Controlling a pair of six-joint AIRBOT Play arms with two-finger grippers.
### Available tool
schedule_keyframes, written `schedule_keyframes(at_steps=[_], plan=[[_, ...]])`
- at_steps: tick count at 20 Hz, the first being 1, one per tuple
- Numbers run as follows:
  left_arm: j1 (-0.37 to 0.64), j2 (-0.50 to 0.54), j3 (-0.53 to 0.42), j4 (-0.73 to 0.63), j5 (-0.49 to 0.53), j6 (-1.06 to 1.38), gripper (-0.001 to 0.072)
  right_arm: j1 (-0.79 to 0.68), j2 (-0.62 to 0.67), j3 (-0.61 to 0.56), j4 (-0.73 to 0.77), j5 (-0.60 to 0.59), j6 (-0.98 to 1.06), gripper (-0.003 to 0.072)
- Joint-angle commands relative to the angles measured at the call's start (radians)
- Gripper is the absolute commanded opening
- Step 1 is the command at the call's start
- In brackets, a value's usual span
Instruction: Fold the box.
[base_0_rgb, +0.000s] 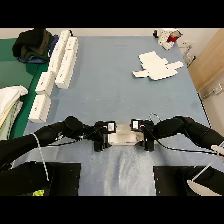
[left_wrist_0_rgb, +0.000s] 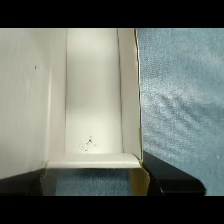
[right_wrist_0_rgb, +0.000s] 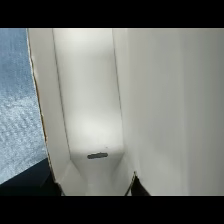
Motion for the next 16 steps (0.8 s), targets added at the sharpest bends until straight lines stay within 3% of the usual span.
schedule_keyframes(at_steps=[1,4,5,6,9,11,16], plan=[[-0.005,0.0,0.0,-0.001,0.01,0.002,0.0595,0.0,0.0,0.001,0.0,0.0,0.0,0.0464],[-0.005,0.0,0.0,-0.001,0.008,0.002,0.0595,0.0,0.0,0.001,0.0,0.0,0.0,0.0464],[-0.005,0.0,0.0,-0.001,0.008,0.002,0.0677,0.0,0.0,0.001,0.0,0.0,0.0,0.0464],[-0.005,0.0,0.0,-0.002,0.009,0.002,0.07,0.0,0.0,0.001,0.0,0.0,0.0,0.0464],[-0.005,0.0,0.0,-0.002,0.009,0.002,0.0697,0.0,0.0,0.001,0.0,0.0,0.0,0.0464],[-0.005,0.0,0.0,-0.001,0.008,0.002,0.0461,0.0,0.0,0.001,0.0,0.0,0.0,0.0464],[-0.005,0.0,0.0,-0.002,0.008,0.001,0.0464,0.0,0.0,0.001,0.0,0.0,0.0,0.0464]])
